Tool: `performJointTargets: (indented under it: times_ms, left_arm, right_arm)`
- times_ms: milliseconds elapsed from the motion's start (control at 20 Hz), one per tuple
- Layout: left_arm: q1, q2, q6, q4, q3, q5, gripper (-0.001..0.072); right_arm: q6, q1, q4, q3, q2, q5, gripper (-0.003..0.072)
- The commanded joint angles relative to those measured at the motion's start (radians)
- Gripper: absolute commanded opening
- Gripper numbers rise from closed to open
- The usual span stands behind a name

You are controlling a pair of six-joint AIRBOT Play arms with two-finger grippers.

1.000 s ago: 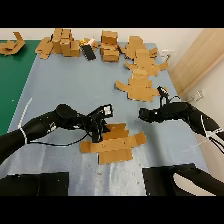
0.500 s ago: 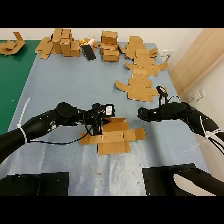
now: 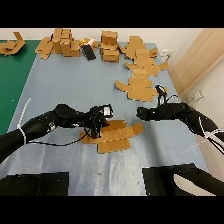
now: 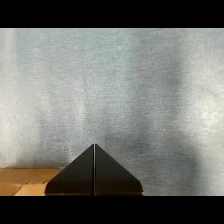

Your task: Fold the box.

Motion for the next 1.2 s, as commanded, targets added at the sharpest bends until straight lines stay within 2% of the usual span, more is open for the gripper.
performJointTargets:
  times_ms: [0, 450, 650, 800, 1000, 1150]
  left_arm:
    - [-0.006, -0.002, -0.019, -0.018, -0.040, -0.030, 0.0010]
    - [0.000, 0.001, -0.014, -0.014, -0.002, -0.064, 0.0010]
    - [0.017, 0.001, -0.016, -0.016, 0.027, -0.173, 0.0010]
    - [0.017, 0.001, -0.015, -0.017, 0.027, -0.206, 0.0010]
    - [0.017, -0.001, -0.015, -0.015, 0.022, -0.198, 0.0010]
    - [0.017, -0.003, -0.014, -0.012, 0.018, -0.155, 0.0010]
  right_arm:
    - [0.000, 0.001, 0.000, 0.000, 0.000, 0.003, 0.0004]
    - [0.000, 0.001, 0.000, 0.000, 0.000, 0.003, 0.0004]
    - [0.000, 0.001, 0.000, 0.000, 0.000, 0.003, 0.0004]
    - [0.000, 0.001, -0.001, 0.000, 0.000, 0.003, 0.0004]
    - [0.000, 0.002, 0.000, 0.000, 0.000, 0.003, 0.0004]
    - [0.000, 0.002, 0.000, 0.000, 0.000, 0.003, 0.0004]
